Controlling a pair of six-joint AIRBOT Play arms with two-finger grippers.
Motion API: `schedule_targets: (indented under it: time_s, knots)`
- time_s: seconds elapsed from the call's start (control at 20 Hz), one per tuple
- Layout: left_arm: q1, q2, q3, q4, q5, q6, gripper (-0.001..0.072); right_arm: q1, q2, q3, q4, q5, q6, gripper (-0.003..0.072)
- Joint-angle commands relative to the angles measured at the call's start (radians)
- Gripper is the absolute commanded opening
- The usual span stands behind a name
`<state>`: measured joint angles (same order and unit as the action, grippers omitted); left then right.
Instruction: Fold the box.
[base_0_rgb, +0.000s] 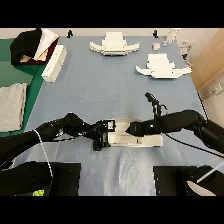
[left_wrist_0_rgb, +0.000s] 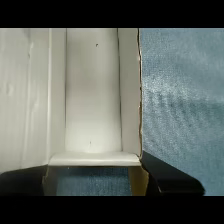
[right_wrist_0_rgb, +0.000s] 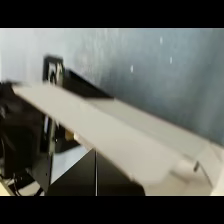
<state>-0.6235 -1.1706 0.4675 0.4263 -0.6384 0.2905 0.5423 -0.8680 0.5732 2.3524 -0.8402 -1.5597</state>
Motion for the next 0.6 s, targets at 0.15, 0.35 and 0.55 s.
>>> schedule_targets:
  time_s: [0.15, 0.35, 0.55]
  knots:
    - [0.0, 0.0, 0.001, 0.0, 0.0, 0.0, 0.0468, -0.073, -0.211, 0.156, -0.114, 0.058, 0.01, 0.0002]
    - [0.0, 0.0, 0.001, 0.0, 0.0, 0.0, 0.0468, -0.05, -0.338, 0.156, -0.112, 0.011, -0.064, 0.0001]
    - [0.0, 0.0, 0.001, 0.0, 0.0, 0.0, 0.0468, -0.023, -0.379, 0.156, -0.113, -0.002, -0.111, 0.0]
